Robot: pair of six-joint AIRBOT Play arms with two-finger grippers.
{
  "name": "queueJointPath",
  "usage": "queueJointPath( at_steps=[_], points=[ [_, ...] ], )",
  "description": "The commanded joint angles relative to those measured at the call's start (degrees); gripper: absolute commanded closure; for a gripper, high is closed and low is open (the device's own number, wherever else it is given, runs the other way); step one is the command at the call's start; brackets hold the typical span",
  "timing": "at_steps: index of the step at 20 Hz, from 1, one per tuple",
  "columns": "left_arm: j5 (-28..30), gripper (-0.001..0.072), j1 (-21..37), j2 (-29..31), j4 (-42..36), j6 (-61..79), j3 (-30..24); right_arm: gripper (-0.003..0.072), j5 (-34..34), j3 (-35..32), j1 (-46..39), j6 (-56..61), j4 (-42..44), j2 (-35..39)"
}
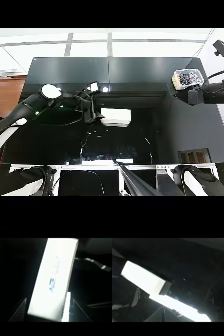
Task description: Fold the box and place the chain.
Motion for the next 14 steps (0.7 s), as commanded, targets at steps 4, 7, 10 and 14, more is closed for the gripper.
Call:
queueJointPath(
  at_steps=[4,7,10,14],
  points=[
    [-1.90,0.0004,-6.23,-10.73,0.59,-4.44,13.18,0.0672,1.11,0.04,-0.92,1.73,-0.74,0.72],
    [-3.89,0.0004,-6.43,-15.56,1.60,-2.54,15.74,0.0672,1.07,0.04,-0.92,1.73,-1.86,0.72],
    [-6.01,0.0004,-6.67,-16.98,1.62,-3.82,16.02,0.0672,1.07,0.04,-0.92,1.73,-2.49,0.72],
    [-6.34,0.0004,-6.64,-17.25,1.62,-5.27,16.02,0.0672,1.05,0.04,-0.92,1.75,-2.23,0.72]
  ],
)
